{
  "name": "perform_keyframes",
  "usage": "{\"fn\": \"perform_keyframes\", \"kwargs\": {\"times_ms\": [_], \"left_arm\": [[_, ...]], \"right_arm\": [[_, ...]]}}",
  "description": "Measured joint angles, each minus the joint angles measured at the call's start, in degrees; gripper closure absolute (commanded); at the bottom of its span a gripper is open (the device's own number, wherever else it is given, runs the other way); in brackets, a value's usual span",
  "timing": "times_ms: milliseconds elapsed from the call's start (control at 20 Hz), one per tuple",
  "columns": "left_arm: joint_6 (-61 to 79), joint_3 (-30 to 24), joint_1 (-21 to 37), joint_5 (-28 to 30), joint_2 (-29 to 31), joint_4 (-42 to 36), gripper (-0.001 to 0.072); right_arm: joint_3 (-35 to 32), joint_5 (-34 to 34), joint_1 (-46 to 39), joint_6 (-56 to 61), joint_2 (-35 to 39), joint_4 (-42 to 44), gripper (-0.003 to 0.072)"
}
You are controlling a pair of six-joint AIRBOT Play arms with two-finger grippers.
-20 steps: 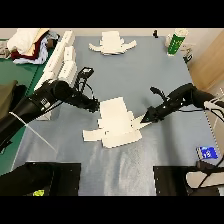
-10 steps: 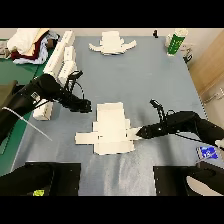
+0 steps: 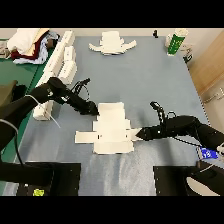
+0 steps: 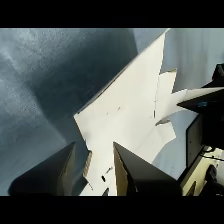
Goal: Fold the box.
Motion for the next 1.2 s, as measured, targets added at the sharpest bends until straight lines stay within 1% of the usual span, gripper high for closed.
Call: {"fn": "perform_keyframes", "kwargs": {"times_ms": [150,350,500,650,750,800,850,900,1200], "left_arm": [[1.7,4.0,0.1,-0.8,-4.9,-1.6,0.0348],[2.9,8.0,0.1,-2.6,-9.6,-3.1,0.0348],[5.0,9.4,0.1,-6.1,-12.0,-4.7,0.0349],[8.3,9.9,-0.7,-9.8,-13.0,-7.1,0.0349],[10.1,10.1,-1.8,-11.0,-13.3,-7.9,0.0351],[10.9,10.1,-2.4,-11.4,-13.4,-8.1,0.0398],[11.6,10.2,-3.0,-11.8,-13.4,-8.2,0.0539],[12.2,10.2,-3.4,-11.9,-13.5,-8.0,0.0603],[13.8,10.4,-3.9,-12.5,-13.6,-5.9,0.0603]], "right_arm": [[-0.1,0.1,0.1,0.2,0.1,-0.1,0.0685],[-0.1,0.1,0.1,0.2,0.1,-0.1,0.0685],[-0.1,0.1,0.1,0.2,0.1,-0.2,0.0685],[-0.1,0.1,0.1,0.2,0.1,-0.2,0.0685],[-0.1,0.0,0.1,0.2,0.1,-0.3,0.0685],[-0.1,0.0,0.1,0.2,0.1,-0.3,0.0685],[-0.1,0.0,0.1,0.2,0.1,-0.3,0.0685],[-0.1,0.0,0.1,0.2,0.1,-0.3,0.0686],[-0.1,0.0,0.1,0.2,0.1,-0.7,0.0685]]}}
